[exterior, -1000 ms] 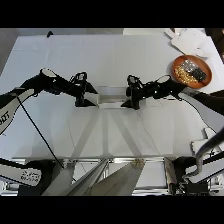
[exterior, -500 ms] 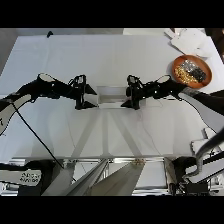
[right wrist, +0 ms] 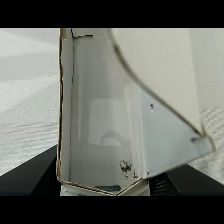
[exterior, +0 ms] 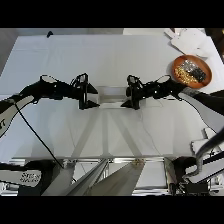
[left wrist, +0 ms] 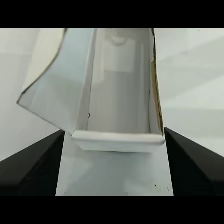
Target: Fold the box and place the chain.
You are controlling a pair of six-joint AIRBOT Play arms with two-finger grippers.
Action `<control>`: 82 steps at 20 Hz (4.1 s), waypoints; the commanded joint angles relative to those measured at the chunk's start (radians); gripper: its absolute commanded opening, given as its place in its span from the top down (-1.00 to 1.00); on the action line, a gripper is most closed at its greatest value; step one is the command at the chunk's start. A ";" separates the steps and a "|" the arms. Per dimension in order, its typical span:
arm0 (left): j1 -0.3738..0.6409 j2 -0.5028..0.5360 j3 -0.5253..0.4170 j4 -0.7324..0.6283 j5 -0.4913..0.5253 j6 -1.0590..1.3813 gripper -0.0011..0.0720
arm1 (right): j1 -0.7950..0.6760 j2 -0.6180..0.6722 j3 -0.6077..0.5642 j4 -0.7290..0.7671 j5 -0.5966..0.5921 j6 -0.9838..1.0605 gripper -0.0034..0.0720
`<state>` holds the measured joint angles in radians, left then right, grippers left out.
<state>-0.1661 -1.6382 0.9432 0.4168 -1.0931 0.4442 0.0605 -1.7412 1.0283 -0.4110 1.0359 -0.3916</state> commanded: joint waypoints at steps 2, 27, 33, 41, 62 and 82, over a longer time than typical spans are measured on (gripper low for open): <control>-0.036 -0.051 -0.001 -0.001 0.018 0.002 -0.95 | 0.000 0.000 0.000 0.000 0.000 0.000 -0.27; -0.097 -0.048 0.005 0.022 0.117 -0.006 0.34 | 0.000 0.000 0.000 0.000 0.000 0.000 -0.27; -0.097 -0.048 0.005 0.022 0.117 -0.006 0.36 | 0.000 0.000 0.000 0.000 0.000 0.000 -0.27; -0.097 -0.048 0.005 0.022 0.116 -0.006 0.36 | 0.000 0.000 0.000 0.000 0.001 0.001 -0.27; -0.097 -0.048 0.005 0.022 0.117 -0.006 0.39 | 0.000 0.156 0.000 -0.354 -0.008 0.192 -0.83; -0.097 -0.048 0.005 0.022 0.117 -0.005 0.39 | 0.003 0.268 0.001 -0.096 -0.153 0.742 0.89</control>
<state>-0.2638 -1.6875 0.9474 0.4385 -0.9768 0.4385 0.0624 -1.4551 1.0283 -0.5869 0.9970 0.3019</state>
